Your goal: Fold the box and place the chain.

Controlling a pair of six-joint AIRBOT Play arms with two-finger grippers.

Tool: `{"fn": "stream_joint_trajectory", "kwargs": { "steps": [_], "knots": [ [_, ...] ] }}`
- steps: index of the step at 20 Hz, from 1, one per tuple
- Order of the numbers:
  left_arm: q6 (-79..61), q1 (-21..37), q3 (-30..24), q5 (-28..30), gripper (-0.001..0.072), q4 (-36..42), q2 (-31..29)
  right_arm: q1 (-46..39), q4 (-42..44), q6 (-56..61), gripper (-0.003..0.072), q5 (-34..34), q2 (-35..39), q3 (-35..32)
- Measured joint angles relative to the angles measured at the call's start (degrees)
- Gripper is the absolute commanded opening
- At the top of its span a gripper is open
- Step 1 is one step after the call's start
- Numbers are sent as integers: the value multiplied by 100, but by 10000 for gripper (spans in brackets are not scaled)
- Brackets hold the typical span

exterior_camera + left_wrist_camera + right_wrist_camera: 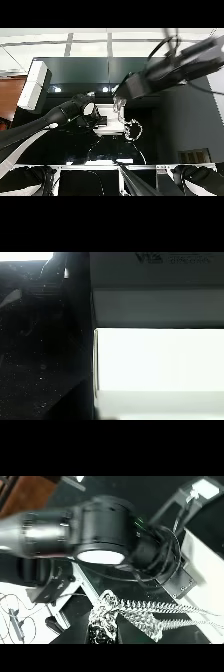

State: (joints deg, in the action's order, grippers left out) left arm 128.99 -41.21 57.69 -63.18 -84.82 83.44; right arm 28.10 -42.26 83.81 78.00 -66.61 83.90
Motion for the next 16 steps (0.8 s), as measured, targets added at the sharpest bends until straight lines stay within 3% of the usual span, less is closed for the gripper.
{"fn": "stream_joint_trajectory", "kwargs": {
  "steps": [7,8,9,12,16],
  "knots": [
    [0,0,0,4,29,0,0,212,-461,68,22,-1816,-22,-2282],
    [2,0,0,4,29,0,0,227,-439,92,166,-2068,-39,-2520],
    [2,0,0,4,29,0,0,249,-407,114,426,-2299,-81,-2723],
    [2,0,0,9,29,0,0,205,-317,57,440,-2588,-146,-2975],
    [2,0,0,9,29,0,0,-564,-800,-280,440,-1891,295,-2935]
  ]
}}
